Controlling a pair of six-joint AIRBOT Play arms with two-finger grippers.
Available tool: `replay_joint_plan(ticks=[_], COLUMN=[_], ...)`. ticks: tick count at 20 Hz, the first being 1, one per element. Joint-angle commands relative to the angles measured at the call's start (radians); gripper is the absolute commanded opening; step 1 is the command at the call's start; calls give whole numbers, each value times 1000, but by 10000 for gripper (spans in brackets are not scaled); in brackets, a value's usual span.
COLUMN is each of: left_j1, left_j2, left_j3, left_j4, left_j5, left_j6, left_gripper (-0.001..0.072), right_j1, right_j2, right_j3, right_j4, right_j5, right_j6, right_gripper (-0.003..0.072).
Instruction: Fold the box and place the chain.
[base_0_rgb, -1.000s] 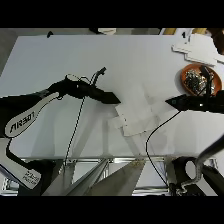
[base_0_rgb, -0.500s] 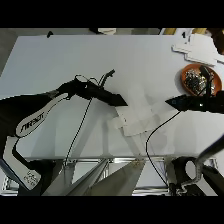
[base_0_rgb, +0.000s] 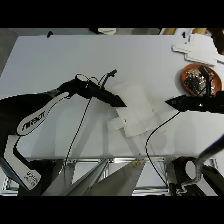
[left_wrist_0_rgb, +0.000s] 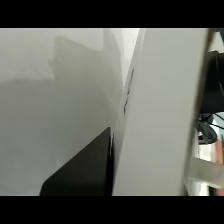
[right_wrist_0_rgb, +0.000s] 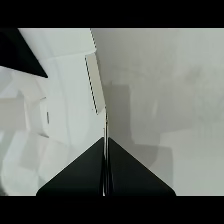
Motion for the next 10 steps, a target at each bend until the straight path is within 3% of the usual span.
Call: replay_joint_plan(ticks=[1, 3, 7, 10], left_j1=[4, -5, -33, -46], left_j2=[23, 70, 198, 259], left_j3=[27, 41, 40, 40], left_j4=[57, 175, 453, 562], left_j5=[-14, -8, -21, -110], left_j6=[155, 232, 308, 297], left_gripper=[5, 4, 4, 3], right_j1=[0, 0, 0, 0], right_j2=[1, 2, 3, 27], right_j3=[7, 19, 89, 157], right_j4=[0, -1, -8, -8], right_j5=[-14, -18, -21, -49], right_j6=[1, 1, 6, 13], right_gripper=[206, 300, 303, 302])
